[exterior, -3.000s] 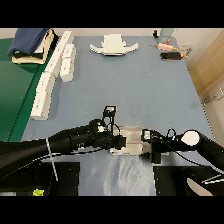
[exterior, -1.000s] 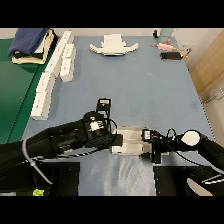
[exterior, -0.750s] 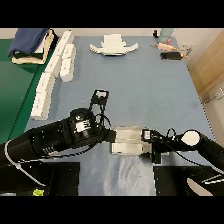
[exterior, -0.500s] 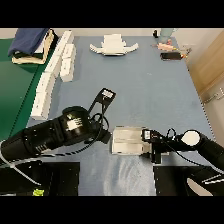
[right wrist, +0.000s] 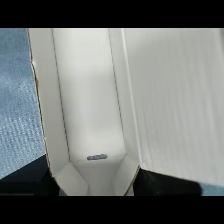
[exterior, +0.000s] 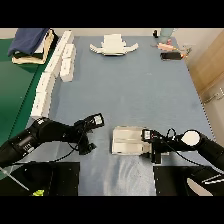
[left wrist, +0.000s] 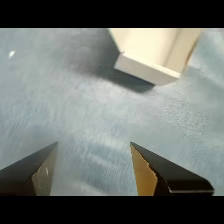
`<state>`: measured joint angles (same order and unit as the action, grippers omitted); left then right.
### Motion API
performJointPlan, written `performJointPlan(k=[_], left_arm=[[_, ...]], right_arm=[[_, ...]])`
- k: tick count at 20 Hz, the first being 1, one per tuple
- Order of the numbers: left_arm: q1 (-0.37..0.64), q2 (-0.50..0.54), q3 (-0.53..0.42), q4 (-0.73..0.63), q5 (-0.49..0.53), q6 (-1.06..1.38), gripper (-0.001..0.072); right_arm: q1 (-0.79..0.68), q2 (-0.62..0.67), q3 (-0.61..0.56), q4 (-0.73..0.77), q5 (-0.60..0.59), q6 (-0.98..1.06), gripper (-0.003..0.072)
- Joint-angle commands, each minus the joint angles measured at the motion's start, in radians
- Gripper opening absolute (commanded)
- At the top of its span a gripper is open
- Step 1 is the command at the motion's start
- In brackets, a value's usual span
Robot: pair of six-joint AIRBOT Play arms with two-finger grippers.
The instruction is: Fold the box.
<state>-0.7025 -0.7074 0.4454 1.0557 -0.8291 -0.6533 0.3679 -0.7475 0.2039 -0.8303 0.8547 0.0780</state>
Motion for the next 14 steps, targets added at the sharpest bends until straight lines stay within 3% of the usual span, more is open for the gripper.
performJointPlan(k=[1, 6, 14], left_arm=[[0.089, -0.055, -0.078, -0.339, 0.079, 0.507, 0.0696], [0.039, -0.242, -0.077, -0.607, 0.159, 0.859, 0.0696], [-0.105, -0.335, -0.072, -0.705, 0.281, 0.924, 0.0696]], right_arm=[[0.000, 0.001, 0.001, 0.000, 0.000, 0.000, 0.0516], [0.000, 0.001, 0.001, 0.000, 0.000, 0.000, 0.0515], [0.000, 0.001, 0.001, 0.000, 0.000, 0.000, 0.0516]])
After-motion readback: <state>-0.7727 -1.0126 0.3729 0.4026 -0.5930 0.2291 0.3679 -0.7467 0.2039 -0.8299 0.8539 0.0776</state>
